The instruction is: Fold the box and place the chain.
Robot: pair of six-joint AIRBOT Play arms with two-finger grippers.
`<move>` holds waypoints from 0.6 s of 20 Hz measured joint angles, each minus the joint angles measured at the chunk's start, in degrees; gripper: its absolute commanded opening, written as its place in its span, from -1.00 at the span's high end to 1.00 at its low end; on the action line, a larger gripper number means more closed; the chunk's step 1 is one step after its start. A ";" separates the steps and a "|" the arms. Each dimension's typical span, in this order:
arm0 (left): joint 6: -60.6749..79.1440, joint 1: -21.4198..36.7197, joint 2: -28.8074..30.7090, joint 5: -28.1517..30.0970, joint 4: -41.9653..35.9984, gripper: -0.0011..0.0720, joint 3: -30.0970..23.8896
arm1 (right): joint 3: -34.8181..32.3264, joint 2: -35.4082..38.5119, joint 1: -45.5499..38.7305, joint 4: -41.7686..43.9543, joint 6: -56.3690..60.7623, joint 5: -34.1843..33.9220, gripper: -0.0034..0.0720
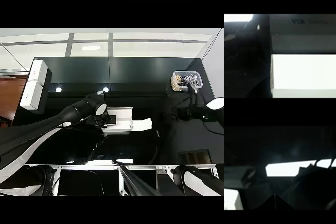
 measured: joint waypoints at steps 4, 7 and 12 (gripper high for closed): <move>0.00 0.00 0.00 -0.02 0.00 0.89 0.00 | -1.49 -8.17 6.75 8.46 -3.37 3.85 0.87; 0.00 0.00 0.00 -0.02 0.00 0.89 0.00 | 0.28 -11.76 12.02 13.20 -6.64 5.09 0.87; 0.00 0.00 0.00 -0.04 0.00 0.89 0.00 | 6.32 -13.42 14.10 15.39 -9.42 10.84 -0.73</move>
